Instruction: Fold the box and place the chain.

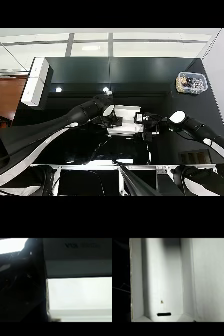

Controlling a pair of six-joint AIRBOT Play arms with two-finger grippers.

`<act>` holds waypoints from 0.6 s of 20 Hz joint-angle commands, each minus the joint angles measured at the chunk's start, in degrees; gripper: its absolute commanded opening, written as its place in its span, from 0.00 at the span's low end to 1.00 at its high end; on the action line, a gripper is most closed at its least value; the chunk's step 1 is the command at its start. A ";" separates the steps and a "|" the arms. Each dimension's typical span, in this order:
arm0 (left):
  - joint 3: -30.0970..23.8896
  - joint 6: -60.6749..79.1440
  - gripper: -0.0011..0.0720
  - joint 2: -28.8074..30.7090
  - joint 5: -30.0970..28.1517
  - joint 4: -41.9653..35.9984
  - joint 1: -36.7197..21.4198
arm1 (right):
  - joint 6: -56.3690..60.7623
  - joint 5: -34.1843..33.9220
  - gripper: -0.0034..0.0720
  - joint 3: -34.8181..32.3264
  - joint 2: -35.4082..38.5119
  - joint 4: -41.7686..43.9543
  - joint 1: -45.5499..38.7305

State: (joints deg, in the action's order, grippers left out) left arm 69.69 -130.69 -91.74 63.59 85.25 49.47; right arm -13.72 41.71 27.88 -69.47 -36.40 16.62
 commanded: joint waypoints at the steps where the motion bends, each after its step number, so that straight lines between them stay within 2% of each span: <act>1: 0.46 -0.24 0.05 -0.15 -1.18 -0.22 -0.04 | 0.00 0.04 0.14 0.02 -0.02 -0.02 0.04; 2: 0.57 -0.24 0.07 -0.15 -0.98 -0.46 -0.04 | 0.00 0.04 0.14 0.02 -0.02 -0.02 0.04; 4: 0.76 -0.24 0.42 -0.15 0.02 -0.26 0.00 | 0.00 0.04 0.14 0.02 -0.02 -0.02 0.04; 8: 0.79 -1.68 0.41 -0.22 3.32 2.43 0.07 | 0.00 0.04 0.14 0.02 -0.02 0.00 0.04; 11: 0.79 -2.47 0.40 -0.22 2.29 2.82 0.04 | 0.00 0.04 0.14 0.02 -0.04 -0.02 0.04; 12: 0.79 -2.64 0.32 -0.28 1.88 2.80 0.07 | 0.00 0.04 0.14 0.02 -0.02 0.00 0.04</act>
State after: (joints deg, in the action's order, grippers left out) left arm 70.41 -132.31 -91.94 65.56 87.18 49.54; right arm -13.74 41.74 27.88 -69.47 -36.42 16.62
